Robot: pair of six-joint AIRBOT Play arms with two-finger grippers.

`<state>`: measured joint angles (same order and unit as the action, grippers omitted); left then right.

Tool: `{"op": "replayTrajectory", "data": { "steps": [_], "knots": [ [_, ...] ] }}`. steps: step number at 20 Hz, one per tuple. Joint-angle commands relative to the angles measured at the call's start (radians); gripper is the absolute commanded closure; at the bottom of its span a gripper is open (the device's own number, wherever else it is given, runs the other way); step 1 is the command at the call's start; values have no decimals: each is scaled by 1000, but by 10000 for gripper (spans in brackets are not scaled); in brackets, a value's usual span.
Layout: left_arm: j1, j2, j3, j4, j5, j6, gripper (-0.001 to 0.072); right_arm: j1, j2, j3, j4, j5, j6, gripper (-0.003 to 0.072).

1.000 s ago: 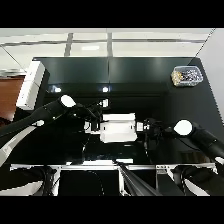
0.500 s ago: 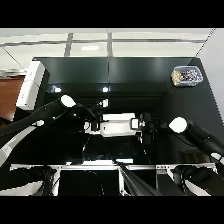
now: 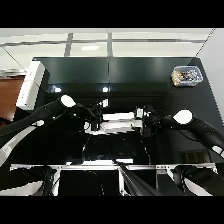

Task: Fold the box and place the chain.

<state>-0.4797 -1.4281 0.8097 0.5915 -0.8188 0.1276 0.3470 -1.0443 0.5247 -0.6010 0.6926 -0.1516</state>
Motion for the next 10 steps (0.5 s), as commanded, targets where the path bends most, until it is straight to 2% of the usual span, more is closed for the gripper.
{"op": "replayTrajectory", "data": {
  "steps": [1,6,10],
  "knots": [
    [0,-1,0,0,-1,0,683,-4,-31,2,78,17,-73,61],
    [0,-1,0,0,-2,0,683,-4,-83,2,111,103,-116,60],
    [0,-1,0,0,-1,0,683,-4,-121,-3,103,108,-153,61]
  ]
}}
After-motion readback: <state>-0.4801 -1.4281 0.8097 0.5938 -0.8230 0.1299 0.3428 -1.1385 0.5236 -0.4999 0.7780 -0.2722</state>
